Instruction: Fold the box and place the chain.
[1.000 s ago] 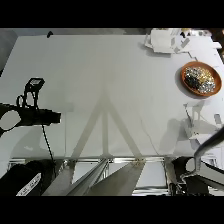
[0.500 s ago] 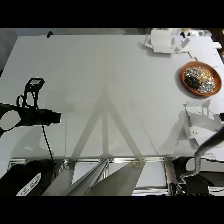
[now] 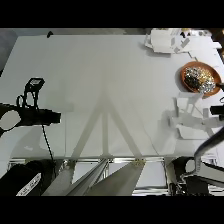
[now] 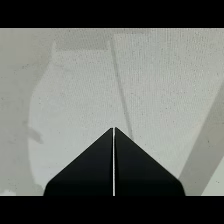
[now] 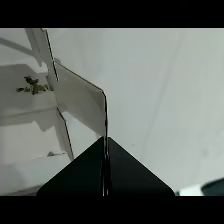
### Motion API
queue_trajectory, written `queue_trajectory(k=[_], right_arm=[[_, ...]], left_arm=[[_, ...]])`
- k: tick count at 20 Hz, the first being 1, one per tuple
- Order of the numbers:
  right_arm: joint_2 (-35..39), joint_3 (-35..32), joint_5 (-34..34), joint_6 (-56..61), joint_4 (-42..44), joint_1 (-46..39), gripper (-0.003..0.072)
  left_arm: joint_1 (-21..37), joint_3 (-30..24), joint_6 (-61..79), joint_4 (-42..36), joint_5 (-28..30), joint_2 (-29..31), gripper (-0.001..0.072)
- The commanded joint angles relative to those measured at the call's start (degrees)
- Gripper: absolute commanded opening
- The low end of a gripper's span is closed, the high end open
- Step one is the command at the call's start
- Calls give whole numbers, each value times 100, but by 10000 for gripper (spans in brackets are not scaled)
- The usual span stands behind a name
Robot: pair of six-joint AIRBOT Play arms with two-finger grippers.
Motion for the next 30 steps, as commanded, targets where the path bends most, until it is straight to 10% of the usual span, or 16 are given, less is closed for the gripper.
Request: queue_trajectory(k=[1, 9, 17, 19, 20, 21, 26, 30], right_arm=[[1113, -413, -267, -118, 1692, 955, 15], [3226, -2774, -2308, 800, 3480, 3661, 15], [3261, -3106, -3136, 1410, 3418, 5337, 17], [3259, -3106, -3093, 1410, 3447, 5362, 17], [3261, -3106, -3080, 1410, 3458, 5362, 17], [3261, -3106, -3080, 1408, 3458, 5359, 17], [3261, -3106, -3095, 1408, 3458, 5362, 17], [3261, -3106, -3058, 1408, 3464, 5362, 17]], left_arm=[[4, -2, 0, 2, 0, 4, 8], [4, -2, 2, 2, 11, 4, 8], [4, -4, 332, 26, 289, -2, 10], [4, -4, 1049, -157, 704, -39, 219], [13, -4, 1550, -555, 999, -107, 438], [13, -4, 1987, -1104, 1263, -229, 506], [15, 7, 6260, -5580, 1550, -1759, 510], [15, 70, 8166, -7195, 1134, -3010, 525]])
